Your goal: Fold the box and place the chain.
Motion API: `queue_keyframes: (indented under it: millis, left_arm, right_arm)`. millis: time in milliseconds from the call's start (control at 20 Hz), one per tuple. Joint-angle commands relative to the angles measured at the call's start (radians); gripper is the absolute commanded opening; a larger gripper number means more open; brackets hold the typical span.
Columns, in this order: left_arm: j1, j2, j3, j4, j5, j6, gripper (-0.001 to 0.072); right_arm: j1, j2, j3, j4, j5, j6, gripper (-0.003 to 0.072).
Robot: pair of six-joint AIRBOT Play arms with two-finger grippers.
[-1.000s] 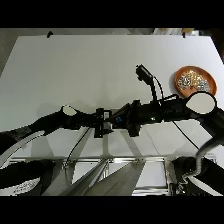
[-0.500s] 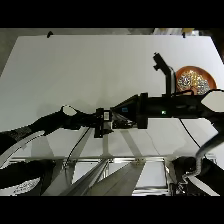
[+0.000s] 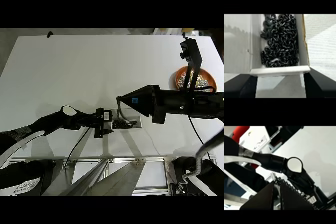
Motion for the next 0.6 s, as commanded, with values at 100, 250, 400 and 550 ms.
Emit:
queue_keyframes:
  millis: [100,250,400,550]
  left_arm:
    - [0.000,0.000,0.000,0.000,0.000,0.000,0.0142]
    - [0.000,0.000,0.000,0.000,0.000,0.000,0.0142]
    - [-0.001,0.000,0.000,0.000,0.000,0.000,0.0142]
    - [0.000,0.000,0.000,0.000,0.000,0.000,0.0142]
  right_arm:
    - [-0.005,0.003,0.001,-0.038,0.003,-0.012,0.0020]
    - [-0.005,0.002,0.000,-0.191,-0.008,-0.006,0.0020]
    - [-0.005,0.002,0.000,-0.454,-0.005,0.061,0.0020]
    - [-0.005,-0.002,0.000,-0.682,-0.006,0.137,0.0020]
